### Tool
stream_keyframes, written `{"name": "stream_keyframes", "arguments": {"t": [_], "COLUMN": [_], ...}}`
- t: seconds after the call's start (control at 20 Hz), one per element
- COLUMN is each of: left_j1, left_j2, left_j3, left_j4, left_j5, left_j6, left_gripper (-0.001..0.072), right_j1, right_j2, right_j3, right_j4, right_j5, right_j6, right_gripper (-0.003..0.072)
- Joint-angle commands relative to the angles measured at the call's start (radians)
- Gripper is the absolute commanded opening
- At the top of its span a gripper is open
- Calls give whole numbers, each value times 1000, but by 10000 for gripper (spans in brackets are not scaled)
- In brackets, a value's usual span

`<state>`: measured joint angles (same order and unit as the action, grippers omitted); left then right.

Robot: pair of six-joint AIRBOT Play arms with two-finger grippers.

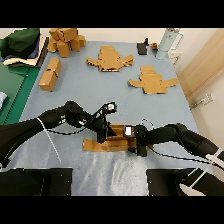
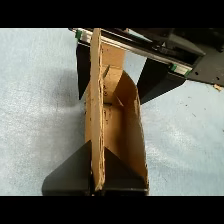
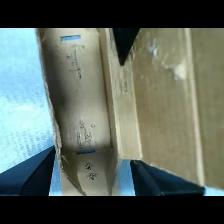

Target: Fold the box.

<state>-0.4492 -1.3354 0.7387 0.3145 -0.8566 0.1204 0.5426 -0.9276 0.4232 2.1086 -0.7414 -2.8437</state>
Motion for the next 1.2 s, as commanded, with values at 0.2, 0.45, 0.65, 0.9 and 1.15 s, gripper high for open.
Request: {"name": "stream_keyframes", "arguments": {"t": [0.2, 0.45, 0.65, 0.9, 1.15], "left_j1": [0, 0, 0, 0, 0], "left_j2": [-1, -1, -1, -1, -1], "left_j3": [0, 0, 0, 0, 0], "left_j4": [0, 0, 0, 0, 0], "left_j5": [0, 0, 0, 0, 0], "left_j6": [0, 0, 0, 0, 0], "left_gripper": [15, 14, 14, 15, 15], "right_j1": [0, 1, 1, 13, 16], "right_j2": [-21, -17, -13, -13, -13], "right_j3": [-3, -31, -31, -31, -31], "right_j4": [1, 20, 20, 18, 16], "right_j5": [12, 37, 45, 45, 45], "right_j6": [1, 0, 0, -4, -11], "right_gripper": [698, 697, 696, 513, 518]}}
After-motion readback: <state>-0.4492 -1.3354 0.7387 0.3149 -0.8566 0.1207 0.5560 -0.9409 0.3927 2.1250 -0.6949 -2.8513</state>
